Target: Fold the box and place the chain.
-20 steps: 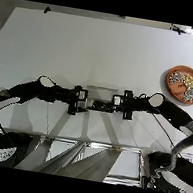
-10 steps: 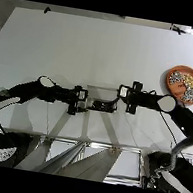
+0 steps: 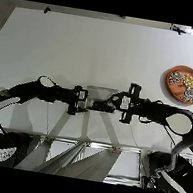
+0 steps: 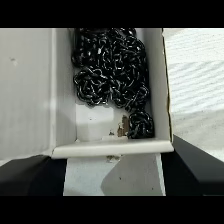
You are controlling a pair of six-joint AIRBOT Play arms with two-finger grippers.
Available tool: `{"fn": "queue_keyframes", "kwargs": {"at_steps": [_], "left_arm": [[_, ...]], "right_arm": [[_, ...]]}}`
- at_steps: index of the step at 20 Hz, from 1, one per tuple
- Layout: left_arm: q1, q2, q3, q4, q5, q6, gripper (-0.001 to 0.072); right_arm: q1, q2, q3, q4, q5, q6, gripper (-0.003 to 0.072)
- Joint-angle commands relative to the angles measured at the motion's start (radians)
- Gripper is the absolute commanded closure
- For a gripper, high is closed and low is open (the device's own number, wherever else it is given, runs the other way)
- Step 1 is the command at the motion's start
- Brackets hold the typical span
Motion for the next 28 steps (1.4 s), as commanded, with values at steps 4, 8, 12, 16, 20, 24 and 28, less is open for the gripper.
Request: {"fn": "queue_keyframes", "kwargs": {"at_steps": [4, 8, 12, 16, 20, 24, 28], "left_arm": [[0.0, 0.001, 0.0, 0.0, 0.0, 0.0, 0.0456], [0.0, 0.001, 0.0, 0.0, 0.0, 0.0, 0.0456], [0.0, 0.001, 0.0, 0.0, 0.0, 0.0, 0.0456], [0.0, 0.001, 0.0, 0.0, 0.0, 0.0, 0.0456], [0.0, 0.001, 0.0, 0.0, 0.0, 0.0, 0.0456], [0.0, 0.001, 0.0, 0.0, 0.0, 0.0, 0.0456], [0.0, 0.001, 0.0, 0.0, 0.0, 0.0, 0.0456]], "right_arm": [[0.085, -0.053, 0.004, 0.133, -0.11, 0.105, 0.0678], [0.084, -0.19, 0.004, 0.131, -0.108, 0.227, 0.0678], [0.084, -0.307, 0.004, 0.12, -0.107, 0.353, 0.0677], [0.02, -0.335, 0.006, 0.115, -0.067, 0.505, 0.0409], [-0.077, -0.286, 0.04, 0.108, 0.179, 0.539, 0.0387], [-0.261, -0.183, 0.09, 0.014, 0.465, 0.56, 0.0677], [-0.388, -0.191, 0.185, -0.364, 0.541, 0.741, 0.0681]]}}
